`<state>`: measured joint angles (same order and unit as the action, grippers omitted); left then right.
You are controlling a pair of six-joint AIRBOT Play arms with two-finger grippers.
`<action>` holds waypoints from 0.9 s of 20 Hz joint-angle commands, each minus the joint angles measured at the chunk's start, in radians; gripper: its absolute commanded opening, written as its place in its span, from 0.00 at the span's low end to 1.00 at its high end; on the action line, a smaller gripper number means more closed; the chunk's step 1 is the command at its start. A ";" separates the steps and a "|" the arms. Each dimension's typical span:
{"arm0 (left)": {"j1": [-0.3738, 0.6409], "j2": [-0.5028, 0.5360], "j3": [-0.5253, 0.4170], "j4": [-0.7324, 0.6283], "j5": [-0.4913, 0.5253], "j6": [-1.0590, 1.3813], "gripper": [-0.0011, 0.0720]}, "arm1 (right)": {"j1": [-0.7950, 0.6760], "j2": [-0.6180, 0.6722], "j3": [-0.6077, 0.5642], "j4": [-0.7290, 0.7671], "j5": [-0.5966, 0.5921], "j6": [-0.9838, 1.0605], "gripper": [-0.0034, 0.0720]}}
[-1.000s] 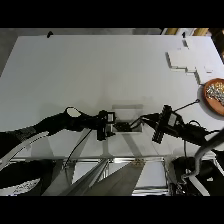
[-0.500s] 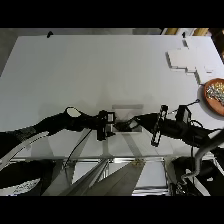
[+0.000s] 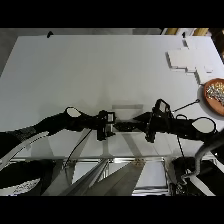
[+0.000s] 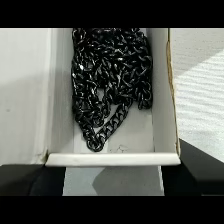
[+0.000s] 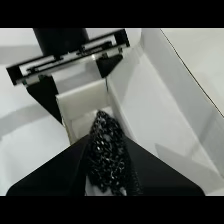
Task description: Fold the box and place the chain.
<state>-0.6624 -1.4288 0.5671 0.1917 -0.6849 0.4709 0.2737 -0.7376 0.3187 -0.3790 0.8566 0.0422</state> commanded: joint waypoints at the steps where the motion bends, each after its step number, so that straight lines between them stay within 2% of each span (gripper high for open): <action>1: 0.000 0.000 0.000 0.000 0.000 0.000 0.36 | 0.000 -0.036 0.124 -0.321 0.047 0.214 0.41; 4: 0.000 0.000 0.000 0.000 0.000 0.000 0.36 | -0.005 -0.062 0.292 -0.637 0.132 0.376 0.40; 6: 0.000 0.000 0.000 0.000 0.000 0.000 0.36 | -0.042 -0.076 0.359 -0.726 0.154 0.355 0.37; 9: 0.000 0.000 0.000 0.000 0.000 0.000 0.36 | -0.138 -0.088 0.370 -0.732 0.168 0.151 0.36; 11: 0.000 0.000 0.000 0.000 0.000 0.000 0.36 | -0.176 -0.139 0.369 -0.731 0.187 0.132 0.36; 18: 0.000 0.000 0.000 0.000 0.000 0.000 0.36 | -0.173 -0.389 0.367 -0.724 0.224 0.002 0.32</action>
<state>-0.6624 -1.4288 0.5671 0.1917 -0.6853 0.4709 0.1059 -1.0340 0.6842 -1.0958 1.0565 0.1101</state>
